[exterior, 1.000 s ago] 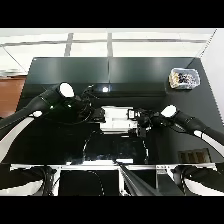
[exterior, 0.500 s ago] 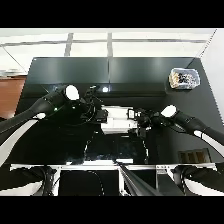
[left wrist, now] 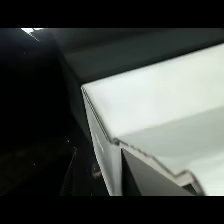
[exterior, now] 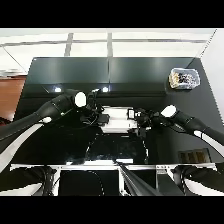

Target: Fold the box and place the chain.

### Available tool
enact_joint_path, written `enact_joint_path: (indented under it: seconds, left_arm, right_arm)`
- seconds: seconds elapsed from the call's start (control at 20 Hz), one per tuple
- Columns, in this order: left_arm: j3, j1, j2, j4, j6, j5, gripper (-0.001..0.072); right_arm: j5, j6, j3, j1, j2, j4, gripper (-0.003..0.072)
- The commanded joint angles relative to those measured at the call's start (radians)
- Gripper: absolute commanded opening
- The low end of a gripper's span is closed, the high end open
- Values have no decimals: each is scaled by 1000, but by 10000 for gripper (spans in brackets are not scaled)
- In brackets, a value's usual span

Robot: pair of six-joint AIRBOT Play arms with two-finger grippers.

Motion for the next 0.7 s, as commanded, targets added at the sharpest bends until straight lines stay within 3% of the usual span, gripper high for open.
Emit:
enact_joint_path:
  seconds: [0.0, 0.35, 0.65]
  left_arm:
    - [1, -35, -2, 100, -104, 37, 333]
    - [113, -134, -76, 279, -299, -27, 333]
    - [128, -142, -107, 283, -389, -43, 332]
  right_arm:
    - [-2, 3, 0, 0, -1, 1, 311]
    - [-2, 3, 0, 0, -1, 2, 312]
    - [-2, 3, 0, 0, -1, 1, 311]
